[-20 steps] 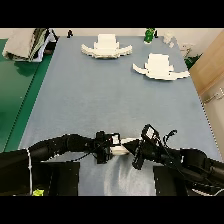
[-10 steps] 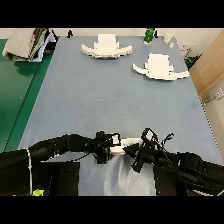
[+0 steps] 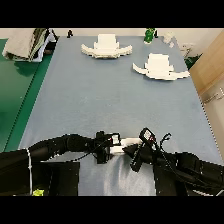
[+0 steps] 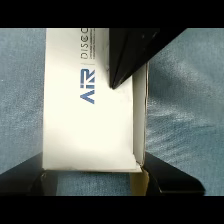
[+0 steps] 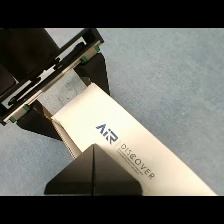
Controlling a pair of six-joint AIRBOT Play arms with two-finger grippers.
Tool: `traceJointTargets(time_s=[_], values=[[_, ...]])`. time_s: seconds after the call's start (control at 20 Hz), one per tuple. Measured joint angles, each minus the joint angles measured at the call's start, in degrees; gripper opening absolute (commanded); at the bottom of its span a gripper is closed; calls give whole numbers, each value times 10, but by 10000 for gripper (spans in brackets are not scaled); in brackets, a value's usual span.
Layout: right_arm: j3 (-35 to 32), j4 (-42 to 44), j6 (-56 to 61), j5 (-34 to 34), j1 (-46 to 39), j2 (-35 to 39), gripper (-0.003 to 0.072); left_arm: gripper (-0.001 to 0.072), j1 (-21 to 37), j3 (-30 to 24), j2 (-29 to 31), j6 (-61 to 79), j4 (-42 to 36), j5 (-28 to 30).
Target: Fold the box.
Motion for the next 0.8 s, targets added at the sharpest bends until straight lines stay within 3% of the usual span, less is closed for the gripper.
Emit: traceJointTargets(time_s=[0.8], values=[[12,-13,2,-18,-3,93,4,449,0,0,0,1,1,0]])
